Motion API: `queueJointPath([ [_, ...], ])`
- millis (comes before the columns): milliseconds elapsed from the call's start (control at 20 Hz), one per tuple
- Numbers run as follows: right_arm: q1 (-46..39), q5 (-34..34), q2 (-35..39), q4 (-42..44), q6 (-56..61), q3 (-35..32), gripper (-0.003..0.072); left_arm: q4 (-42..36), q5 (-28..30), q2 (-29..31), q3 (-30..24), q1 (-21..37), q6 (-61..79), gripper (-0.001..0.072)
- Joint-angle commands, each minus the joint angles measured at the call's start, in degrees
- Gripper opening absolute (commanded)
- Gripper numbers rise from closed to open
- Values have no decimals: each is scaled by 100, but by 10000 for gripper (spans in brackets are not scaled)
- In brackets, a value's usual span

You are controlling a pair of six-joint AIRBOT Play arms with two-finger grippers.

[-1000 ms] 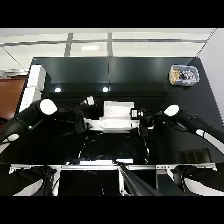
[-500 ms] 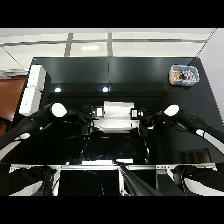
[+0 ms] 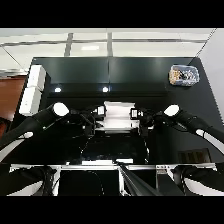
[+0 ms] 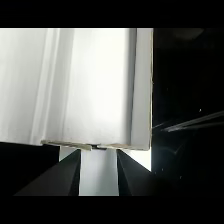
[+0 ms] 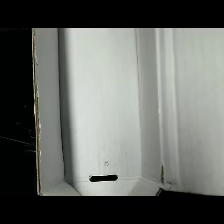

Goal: Fold the box and place the chain.

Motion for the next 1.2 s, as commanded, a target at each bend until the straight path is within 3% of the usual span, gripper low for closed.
queueJointPath([
  [0,2,0,-2,0,0,7,489,-916,83,-236,4,-4,122,272],
  [150,2,0,-2,0,0,7,489,-1497,109,-470,4,0,490,272],
  [450,2,0,-2,0,0,7,490,-1488,232,-490,4,-2,485,272],
  [500,2,0,-2,0,0,7,490,-1462,229,-490,4,-2,485,230],
  [550,2,0,-2,0,0,7,489,-1443,223,-490,4,-2,487,97],
  [600,2,0,-2,0,0,7,490,-1440,223,-494,4,-2,490,89],
  [650,2,0,-2,0,0,7,489,-1440,234,-498,4,-2,509,200],
  [700,2,0,-2,0,0,7,490,-1440,234,-501,4,-2,509,378],
  [750,2,0,-2,0,0,7,489,-1381,232,-501,4,-2,505,370],
  [800,2,0,-2,0,0,7,489,-1287,223,-501,7,-2,503,234],
  [850,2,0,-2,2,0,7,490,-1272,214,-501,4,-2,503,250],
  [900,2,0,-2,0,0,7,490,-1272,216,-501,7,-2,501,430],
  [950,2,0,-2,0,0,7,490,-1270,216,-501,7,0,476,441],
  [1000,2,0,-2,0,0,7,490,-1268,212,-498,7,0,459,349],
  [1050,2,0,-2,0,0,7,489,-1213,188,-485,20,0,455,157],
  [1100,2,0,-2,0,0,7,490,-973,2,-433,81,28,363,53],
  [1150,2,0,-2,0,0,7,490,-710,-243,-339,170,105,-74,24],
])
